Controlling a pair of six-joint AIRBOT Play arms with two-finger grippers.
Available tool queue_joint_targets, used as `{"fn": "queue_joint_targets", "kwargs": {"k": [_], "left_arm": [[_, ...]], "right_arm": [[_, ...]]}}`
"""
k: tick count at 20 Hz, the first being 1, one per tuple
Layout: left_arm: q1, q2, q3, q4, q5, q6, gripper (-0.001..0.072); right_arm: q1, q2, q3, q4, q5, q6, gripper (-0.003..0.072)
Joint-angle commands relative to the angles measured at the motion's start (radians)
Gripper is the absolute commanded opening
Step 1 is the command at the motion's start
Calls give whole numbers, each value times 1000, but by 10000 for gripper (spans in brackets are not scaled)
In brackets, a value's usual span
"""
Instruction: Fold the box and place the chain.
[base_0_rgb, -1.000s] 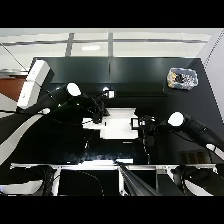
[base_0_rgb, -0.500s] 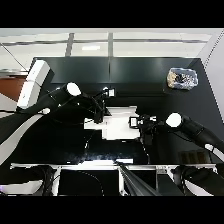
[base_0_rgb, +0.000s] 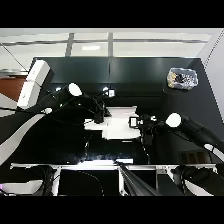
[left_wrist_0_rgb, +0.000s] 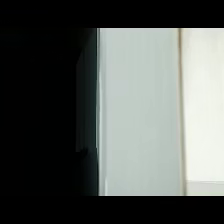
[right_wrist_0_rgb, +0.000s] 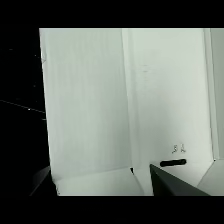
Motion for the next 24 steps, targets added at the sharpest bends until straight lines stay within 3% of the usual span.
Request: {"fn": "queue_joint_targets", "kwargs": {"k": [1,8,18,24], "left_arm": [[1,-2,0,1,-6,0,26],[0,2,1,-2,-35,0,24],[-43,42,0,3,-47,0,24],[-68,42,0,44,-59,0,24]], "right_arm": [[0,0,0,30,-53,3,698],[-1,108,3,22,-69,101,698],[-52,149,3,20,-84,186,699],[-97,150,3,20,17,163,698]]}}
